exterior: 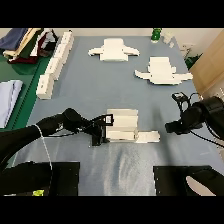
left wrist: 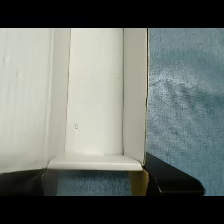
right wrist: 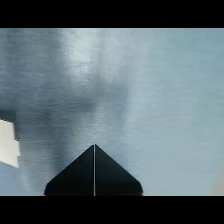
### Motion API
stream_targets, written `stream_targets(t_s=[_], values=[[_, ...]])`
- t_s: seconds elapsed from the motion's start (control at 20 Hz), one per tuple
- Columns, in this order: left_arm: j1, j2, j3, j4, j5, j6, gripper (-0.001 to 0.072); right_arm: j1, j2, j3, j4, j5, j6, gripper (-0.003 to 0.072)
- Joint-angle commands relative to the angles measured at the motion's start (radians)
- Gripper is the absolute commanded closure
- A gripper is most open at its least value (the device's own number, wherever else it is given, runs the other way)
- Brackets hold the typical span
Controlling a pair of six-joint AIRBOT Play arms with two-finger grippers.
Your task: Fold the box.
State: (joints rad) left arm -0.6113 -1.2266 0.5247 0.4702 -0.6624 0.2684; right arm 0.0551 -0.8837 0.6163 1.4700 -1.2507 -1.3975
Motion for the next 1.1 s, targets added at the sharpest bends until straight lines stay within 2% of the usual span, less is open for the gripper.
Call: stream_targets(t_s=[0.0,0.15,0.65,1.05], values=[[0.0,0.001,0.0,0.0,0.0,0.0,0.0322,-0.102,-0.103,-0.016,0.37,0.046,-0.063,0.0684],[0.0,0.001,0.0,0.0,0.0,0.0,0.0322,-0.101,-0.162,-0.024,0.508,0.083,-0.13,0.0685],[0.0,0.001,0.0,0.0,0.0,0.0,0.0322,-0.101,-0.113,-0.025,0.57,0.003,-0.169,0.0684],[0.0,0.001,0.0,0.0,0.0,0.0,0.0322,-0.084,-0.175,-0.048,0.66,0.051,-0.255,0.0684]])
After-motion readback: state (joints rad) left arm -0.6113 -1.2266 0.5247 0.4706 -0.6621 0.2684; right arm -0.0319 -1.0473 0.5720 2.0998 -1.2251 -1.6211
